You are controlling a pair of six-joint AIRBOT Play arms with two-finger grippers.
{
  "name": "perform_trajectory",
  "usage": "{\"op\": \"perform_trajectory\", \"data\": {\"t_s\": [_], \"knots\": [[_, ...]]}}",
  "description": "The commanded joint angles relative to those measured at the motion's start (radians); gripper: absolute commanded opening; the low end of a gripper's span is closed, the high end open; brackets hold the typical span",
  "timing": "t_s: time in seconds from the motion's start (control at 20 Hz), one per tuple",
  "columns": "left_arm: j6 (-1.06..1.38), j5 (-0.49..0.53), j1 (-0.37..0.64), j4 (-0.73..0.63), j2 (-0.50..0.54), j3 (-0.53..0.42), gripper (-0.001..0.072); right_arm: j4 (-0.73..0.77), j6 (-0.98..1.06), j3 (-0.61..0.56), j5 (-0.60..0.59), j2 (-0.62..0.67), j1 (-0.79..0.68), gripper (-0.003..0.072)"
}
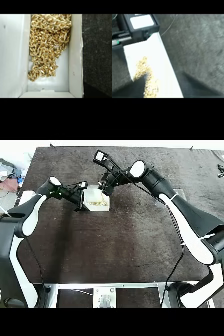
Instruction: Fold the box and place the chain.
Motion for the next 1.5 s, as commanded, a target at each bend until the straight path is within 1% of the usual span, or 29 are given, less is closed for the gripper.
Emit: {"op": "perform_trajectory", "data": {"t_s": [0.0,0.05,0.1,0.25,0.3,0.35,0.5,0.65,0.75,1.05,1.15,1.25,1.45], "knots": [[0.000,0.000,0.000,0.000,0.000,0.000,0.0465,-0.032,0.017,0.001,-0.052,0.001,0.001,0.0267],[0.000,0.000,0.000,0.001,0.000,0.000,0.0465,-0.031,0.019,0.001,-0.061,0.005,0.001,0.0202],[0.000,0.000,0.000,0.000,0.000,0.000,0.0465,-0.032,0.020,0.001,-0.072,0.008,0.001,0.0202],[0.000,0.000,0.000,0.001,0.000,0.000,0.0465,-0.027,0.107,0.001,-0.172,0.009,-0.014,0.0199],[0.000,0.000,0.000,0.000,0.000,0.000,0.0465,0.003,0.106,0.002,-0.177,0.006,-0.031,0.0198],[0.000,0.000,0.000,0.001,0.000,0.000,0.0465,0.069,0.104,0.009,-0.156,-0.006,-0.058,0.0155],[0.000,0.000,0.000,0.000,0.000,0.000,0.0465,0.290,0.023,0.044,-0.044,-0.062,-0.142,0.0150],[0.000,0.001,0.000,0.000,0.000,0.000,0.0465,0.403,-0.007,0.085,0.075,-0.125,-0.198,0.0150],[0.000,0.000,0.000,0.000,0.000,0.000,0.0465,0.422,-0.006,0.106,0.126,-0.164,-0.211,0.0150],[0.000,0.001,0.000,0.000,0.000,0.000,0.0465,0.421,0.010,0.115,0.135,-0.222,-0.208,0.0150],[0.000,0.001,0.000,0.000,0.000,0.000,0.0465,0.418,0.012,0.115,0.157,-0.227,-0.207,0.0149],[0.000,0.001,0.000,0.000,0.000,0.000,0.0465,0.414,0.012,0.115,0.197,-0.226,-0.203,0.0149],[0.000,0.001,0.000,0.000,0.000,0.000,0.0465,0.414,-0.019,0.115,0.317,-0.224,-0.184,0.0150]]}}
